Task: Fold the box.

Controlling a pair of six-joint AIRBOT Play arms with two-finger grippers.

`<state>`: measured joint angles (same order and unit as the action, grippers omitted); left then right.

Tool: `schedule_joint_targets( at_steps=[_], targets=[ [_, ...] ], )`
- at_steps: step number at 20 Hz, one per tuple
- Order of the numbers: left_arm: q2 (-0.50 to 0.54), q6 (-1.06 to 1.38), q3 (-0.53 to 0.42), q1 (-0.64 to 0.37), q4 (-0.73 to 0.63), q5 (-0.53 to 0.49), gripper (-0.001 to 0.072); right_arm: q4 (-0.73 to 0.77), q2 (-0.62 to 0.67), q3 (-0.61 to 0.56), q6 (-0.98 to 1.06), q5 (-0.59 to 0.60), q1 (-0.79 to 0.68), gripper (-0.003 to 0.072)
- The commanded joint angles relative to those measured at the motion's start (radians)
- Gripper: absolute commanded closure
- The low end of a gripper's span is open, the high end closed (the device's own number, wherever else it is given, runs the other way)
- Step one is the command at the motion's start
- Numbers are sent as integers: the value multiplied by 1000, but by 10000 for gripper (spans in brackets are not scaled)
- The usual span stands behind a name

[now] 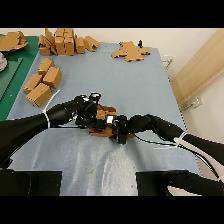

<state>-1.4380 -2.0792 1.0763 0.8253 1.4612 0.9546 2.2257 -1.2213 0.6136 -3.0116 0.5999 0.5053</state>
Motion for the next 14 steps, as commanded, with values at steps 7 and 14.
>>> schedule_joint_targets(
  at_steps=[7, 14],
  targets=[
    [-50, 22, 41, 4, 10, 111, 250, 1, 0, 0, 0, 0, 0, 129],
    [-90, 9, 105, 4, 9, 154, 250, 0, 0, 0, 0, 0, 0, 129]
  ],
)
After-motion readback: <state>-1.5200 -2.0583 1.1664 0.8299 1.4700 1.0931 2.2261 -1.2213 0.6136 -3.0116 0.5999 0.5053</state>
